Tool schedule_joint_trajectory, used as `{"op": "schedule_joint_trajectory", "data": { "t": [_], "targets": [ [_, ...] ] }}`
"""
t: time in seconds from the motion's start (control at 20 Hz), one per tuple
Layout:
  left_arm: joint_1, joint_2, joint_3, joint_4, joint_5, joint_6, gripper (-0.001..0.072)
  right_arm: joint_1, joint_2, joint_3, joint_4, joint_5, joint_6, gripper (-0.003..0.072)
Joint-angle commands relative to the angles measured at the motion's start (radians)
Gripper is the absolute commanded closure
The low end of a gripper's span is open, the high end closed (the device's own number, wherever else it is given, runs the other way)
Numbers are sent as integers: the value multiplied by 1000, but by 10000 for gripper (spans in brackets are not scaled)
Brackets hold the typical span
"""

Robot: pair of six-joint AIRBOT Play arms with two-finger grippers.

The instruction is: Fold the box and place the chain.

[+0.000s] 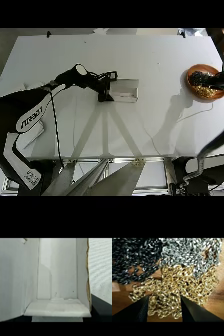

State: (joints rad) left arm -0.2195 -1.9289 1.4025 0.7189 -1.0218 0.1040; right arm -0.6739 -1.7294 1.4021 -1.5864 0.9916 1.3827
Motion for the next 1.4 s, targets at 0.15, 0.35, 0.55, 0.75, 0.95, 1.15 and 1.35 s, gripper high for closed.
{"op": "schedule_joint_trajectory", "data": {
  "t": [0.15,0.35,0.55,0.75,0.95,1.15,1.35],
  "targets": [
    [0,0,1,0,1,0,691,-13,-52,0,4,55,-5,559],
    [0,0,1,0,0,0,691,-13,-37,0,19,124,-5,675],
    [0,0,1,0,1,0,691,8,74,0,19,158,-4,675],
    [0,0,1,0,0,0,691,76,222,0,24,211,-3,676],
    [0,0,1,0,1,0,691,229,307,0,50,309,8,676],
    [0,0,1,0,1,0,691,460,318,0,46,401,40,676],
    [0,0,1,0,1,0,691,691,318,0,43,376,61,676]
  ]
}}
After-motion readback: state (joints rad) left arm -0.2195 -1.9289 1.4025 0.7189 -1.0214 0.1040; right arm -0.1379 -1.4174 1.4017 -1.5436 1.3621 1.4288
